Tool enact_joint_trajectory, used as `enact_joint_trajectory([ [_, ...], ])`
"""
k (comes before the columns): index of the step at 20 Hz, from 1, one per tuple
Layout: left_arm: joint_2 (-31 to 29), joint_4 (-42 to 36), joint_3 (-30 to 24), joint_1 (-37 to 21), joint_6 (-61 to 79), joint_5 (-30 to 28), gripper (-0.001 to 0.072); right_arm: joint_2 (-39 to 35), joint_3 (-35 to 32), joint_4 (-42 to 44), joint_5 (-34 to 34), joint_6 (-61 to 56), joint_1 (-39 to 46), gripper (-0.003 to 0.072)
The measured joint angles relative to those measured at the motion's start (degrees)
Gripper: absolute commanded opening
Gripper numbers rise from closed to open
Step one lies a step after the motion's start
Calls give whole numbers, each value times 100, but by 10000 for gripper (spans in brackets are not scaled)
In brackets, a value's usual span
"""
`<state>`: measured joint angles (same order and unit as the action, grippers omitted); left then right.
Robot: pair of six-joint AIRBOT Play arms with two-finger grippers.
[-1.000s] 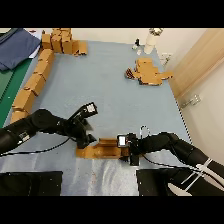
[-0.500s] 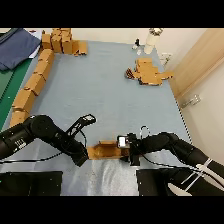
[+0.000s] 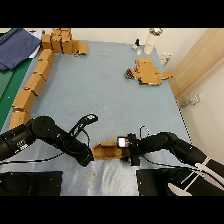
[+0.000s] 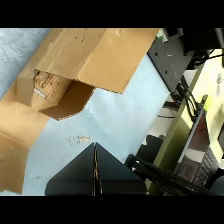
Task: Fold the box.
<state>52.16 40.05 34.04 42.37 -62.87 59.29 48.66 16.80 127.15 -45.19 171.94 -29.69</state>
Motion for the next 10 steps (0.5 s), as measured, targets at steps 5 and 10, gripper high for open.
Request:
enact_joint_trajectory([
  [5,94,-518,-105,92,-286,-55,12,13,0,-11,9,0,0,578],
  [10,142,-1738,-599,603,-400,-1182,12,13,0,-9,13,2,0,578],
])
